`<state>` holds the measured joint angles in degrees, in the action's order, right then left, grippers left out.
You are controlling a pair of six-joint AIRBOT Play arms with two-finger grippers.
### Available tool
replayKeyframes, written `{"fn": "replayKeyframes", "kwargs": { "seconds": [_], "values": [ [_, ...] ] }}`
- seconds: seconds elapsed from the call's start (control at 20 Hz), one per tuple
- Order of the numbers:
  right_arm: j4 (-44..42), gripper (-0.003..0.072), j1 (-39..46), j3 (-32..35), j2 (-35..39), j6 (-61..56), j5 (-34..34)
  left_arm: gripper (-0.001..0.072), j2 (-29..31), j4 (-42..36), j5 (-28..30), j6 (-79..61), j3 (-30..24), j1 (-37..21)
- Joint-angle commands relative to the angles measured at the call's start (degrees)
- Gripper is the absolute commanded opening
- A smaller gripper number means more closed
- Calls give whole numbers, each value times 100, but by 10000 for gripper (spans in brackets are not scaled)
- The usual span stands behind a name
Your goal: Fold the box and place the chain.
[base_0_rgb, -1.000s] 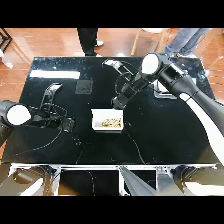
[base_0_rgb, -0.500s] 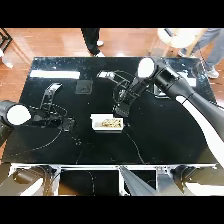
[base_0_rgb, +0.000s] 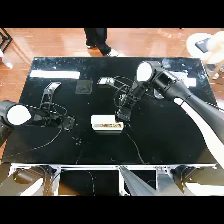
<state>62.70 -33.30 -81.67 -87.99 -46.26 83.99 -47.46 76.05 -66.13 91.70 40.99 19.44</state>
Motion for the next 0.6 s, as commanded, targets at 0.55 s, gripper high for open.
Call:
{"fn": "replayKeyframes", "kwargs": {
  "seconds": [0.55],
  "values": [
    [251,702,-326,271,-9,-293,-243,646,70,83,-195,450,0,-975]
  ]
}}
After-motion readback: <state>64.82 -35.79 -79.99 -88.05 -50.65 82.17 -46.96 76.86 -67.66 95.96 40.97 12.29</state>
